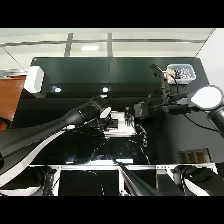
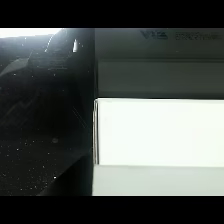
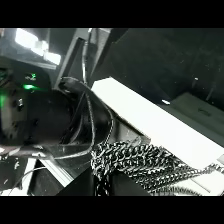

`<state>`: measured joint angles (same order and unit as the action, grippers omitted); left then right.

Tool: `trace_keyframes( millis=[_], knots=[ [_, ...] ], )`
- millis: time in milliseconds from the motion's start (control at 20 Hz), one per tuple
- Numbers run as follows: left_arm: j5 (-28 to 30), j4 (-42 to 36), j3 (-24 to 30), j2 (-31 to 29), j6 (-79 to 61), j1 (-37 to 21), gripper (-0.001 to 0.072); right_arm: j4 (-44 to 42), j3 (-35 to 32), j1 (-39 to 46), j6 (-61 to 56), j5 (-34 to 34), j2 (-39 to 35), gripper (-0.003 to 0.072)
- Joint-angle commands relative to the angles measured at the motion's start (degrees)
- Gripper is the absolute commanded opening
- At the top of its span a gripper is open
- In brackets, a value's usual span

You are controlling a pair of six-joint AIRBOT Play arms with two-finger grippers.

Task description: Fold the box and place the chain.

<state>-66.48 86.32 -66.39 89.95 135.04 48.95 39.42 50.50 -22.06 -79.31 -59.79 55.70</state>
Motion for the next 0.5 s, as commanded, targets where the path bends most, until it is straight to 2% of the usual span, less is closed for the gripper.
trace_keyframes(
  millis=[0,100,150,200,300,450],
  knots=[
    [0.0,0.0,0.0,0.0,0.0,0.0,0.0031,0.0,-0.2,-1.3,-0.1,0.9,2.1,0.0023],
    [0.0,0.0,0.0,0.0,0.0,0.0,0.0031,0.2,-0.2,-1.7,-0.2,0.9,2.6,0.0037],
    [0.0,0.0,0.0,0.0,0.0,0.0,0.0031,0.4,-0.2,-1.6,-0.5,0.9,2.6,0.0235],
    [0.0,0.0,0.0,0.0,0.0,0.0,0.003,1.2,-0.2,-1.4,-0.6,0.8,2.6,0.0338],
    [0.0,0.0,0.0,0.0,0.0,0.0,0.003,1.8,-0.2,0.2,-0.6,-1.8,2.5,0.0337],
    [0.0,0.0,0.0,0.0,0.0,0.0,0.003,4.7,-0.2,7.1,1.4,-9.8,0.4,0.0337]
  ],
)
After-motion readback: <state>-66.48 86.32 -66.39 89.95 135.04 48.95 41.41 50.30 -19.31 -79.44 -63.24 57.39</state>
